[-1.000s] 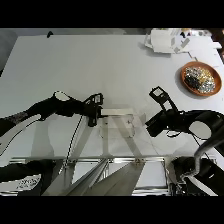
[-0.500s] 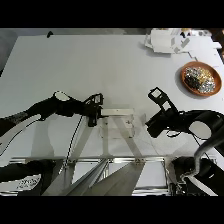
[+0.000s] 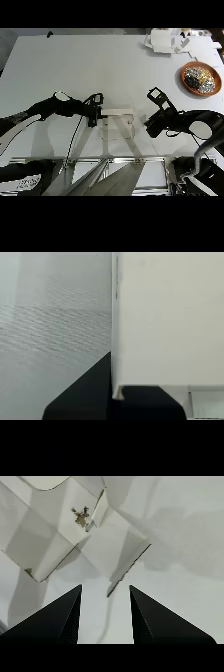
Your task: Fold the box and place the chain.
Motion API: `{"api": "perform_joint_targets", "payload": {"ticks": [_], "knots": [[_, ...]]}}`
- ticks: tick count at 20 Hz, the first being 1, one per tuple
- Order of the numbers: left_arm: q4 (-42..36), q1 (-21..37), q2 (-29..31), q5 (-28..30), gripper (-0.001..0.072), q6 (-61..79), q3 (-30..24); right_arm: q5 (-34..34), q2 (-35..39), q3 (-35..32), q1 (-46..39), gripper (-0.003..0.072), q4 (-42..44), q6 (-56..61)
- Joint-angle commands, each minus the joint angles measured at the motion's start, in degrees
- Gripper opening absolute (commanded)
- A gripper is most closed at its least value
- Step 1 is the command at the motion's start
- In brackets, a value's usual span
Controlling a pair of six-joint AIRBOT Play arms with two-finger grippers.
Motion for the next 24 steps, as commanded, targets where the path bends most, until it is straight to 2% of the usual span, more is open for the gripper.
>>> {"api": "perform_joint_targets", "payload": {"ticks": [1,8,24], "knots": [[2.34,-0.2,1.09,0.61,0.0001,-2.32,0.98,-0.09,0.04,0.04,0.02,0.0335,1.97,-0.11],[5.27,-4.44,1.51,5.38,0.0002,-2.56,1.38,-0.57,0.04,0.02,0.02,0.0335,1.6,-0.15],[5.29,-4.87,1.51,6.03,0.0009,-1.75,1.38,-0.39,0.04,0.02,0.02,0.0335,1.6,-0.17]]}}
